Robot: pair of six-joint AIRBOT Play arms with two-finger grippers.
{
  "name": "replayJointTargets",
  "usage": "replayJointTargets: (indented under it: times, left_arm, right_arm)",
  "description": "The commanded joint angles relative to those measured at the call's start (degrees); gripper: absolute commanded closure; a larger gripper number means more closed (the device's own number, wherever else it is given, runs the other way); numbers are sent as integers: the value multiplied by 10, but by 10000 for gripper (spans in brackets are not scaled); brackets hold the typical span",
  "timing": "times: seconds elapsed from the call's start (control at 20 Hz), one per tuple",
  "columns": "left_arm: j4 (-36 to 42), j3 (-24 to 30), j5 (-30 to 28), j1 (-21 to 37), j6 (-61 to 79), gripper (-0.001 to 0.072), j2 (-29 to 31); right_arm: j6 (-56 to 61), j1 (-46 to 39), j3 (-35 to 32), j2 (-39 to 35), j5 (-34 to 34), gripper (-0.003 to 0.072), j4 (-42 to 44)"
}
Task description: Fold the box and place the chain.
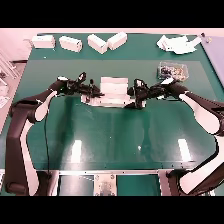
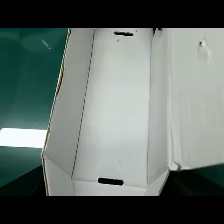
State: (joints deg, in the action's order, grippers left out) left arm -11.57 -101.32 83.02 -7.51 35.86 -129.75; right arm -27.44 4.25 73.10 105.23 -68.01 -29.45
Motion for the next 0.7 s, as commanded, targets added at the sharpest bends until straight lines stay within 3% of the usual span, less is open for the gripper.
replayJointTargets:
  times: [0.0, 0.65]
  left_arm:
    - [0, 0, -1, 0, 0, 687, 0]
    - [0, 0, 0, 0, 0, 687, 0]
  right_arm:
    - [-3, 6, 3, 7, 0, 16, 5]
    - [8, 4, 59, 56, -21, 18, 2]
